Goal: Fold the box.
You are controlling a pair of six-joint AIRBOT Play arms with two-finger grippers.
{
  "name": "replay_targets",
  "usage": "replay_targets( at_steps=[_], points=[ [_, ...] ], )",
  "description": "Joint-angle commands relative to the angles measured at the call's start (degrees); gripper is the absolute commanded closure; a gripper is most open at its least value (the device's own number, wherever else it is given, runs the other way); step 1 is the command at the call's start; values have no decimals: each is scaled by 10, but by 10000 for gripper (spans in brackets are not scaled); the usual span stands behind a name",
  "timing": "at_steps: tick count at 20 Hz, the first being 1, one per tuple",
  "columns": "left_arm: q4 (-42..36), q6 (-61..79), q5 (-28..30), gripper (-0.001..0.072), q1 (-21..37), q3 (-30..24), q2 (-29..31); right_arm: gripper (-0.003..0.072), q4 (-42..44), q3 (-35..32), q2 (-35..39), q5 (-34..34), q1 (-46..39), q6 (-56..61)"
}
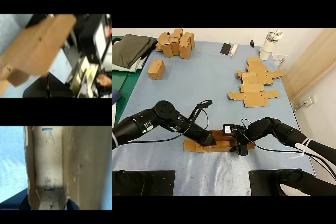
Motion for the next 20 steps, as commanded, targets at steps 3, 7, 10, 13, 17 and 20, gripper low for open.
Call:
replay_targets(
  at_steps=[3,7,10,13,17,20],
  points=[
    [-41,-13,176,700,-2,21,-41,165,0,0,0,-3,0,0],
    [7,-35,189,700,-2,24,-83,165,0,0,0,-3,0,0],
    [50,-58,139,701,-2,24,-132,165,0,0,0,-2,0,0],
    [61,-57,110,700,-2,24,-169,166,0,0,0,-2,0,0],
    [61,-21,91,700,-1,34,-175,165,0,0,0,-2,0,0],
    [59,25,66,700,-2,63,-167,166,0,0,0,-2,0,0]
  ],
)
